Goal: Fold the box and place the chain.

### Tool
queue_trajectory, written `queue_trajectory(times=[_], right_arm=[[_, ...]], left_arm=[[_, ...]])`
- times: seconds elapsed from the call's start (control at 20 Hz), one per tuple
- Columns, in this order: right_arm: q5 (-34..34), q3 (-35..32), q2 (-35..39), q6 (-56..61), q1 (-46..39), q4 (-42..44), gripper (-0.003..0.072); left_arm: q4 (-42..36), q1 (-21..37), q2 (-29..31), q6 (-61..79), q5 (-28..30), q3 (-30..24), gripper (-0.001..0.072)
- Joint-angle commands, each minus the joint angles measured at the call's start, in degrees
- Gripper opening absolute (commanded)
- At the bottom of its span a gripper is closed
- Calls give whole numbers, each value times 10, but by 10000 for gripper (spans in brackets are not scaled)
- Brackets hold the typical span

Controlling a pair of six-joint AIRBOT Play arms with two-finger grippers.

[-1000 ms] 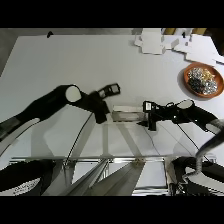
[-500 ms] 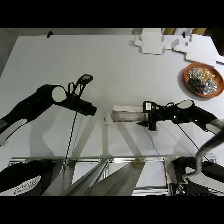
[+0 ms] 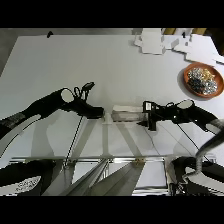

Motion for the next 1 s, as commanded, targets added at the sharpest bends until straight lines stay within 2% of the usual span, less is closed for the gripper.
queue_trajectory(times=[0.0, 0.3, 0.5, 0.55, 0.65, 0.75, 0.95], right_arm=[[0, 0, 0, 0, 0, 0, 406], [0, 0, 0, 0, 0, 0, 406], [0, 0, 0, 0, 0, 0, 406], [0, 0, 0, 0, 0, 0, 406], [0, 0, 0, 0, 0, 0, 406], [0, 0, 0, 0, 0, 0, 406], [0, 0, 0, 0, 0, 0, 406]], left_arm=[[-40, -3, -1, 19, -9, 0, 5], [-53, -22, 42, 39, -9, 14, 5], [-57, -32, 46, 39, -5, 14, 14], [-63, -36, 46, 40, -3, 14, 48], [-69, -43, 46, 46, 2, 14, 163], [-71, -44, 46, 46, 3, 14, 219], [-72, -44, 46, 46, 3, 16, 219]])
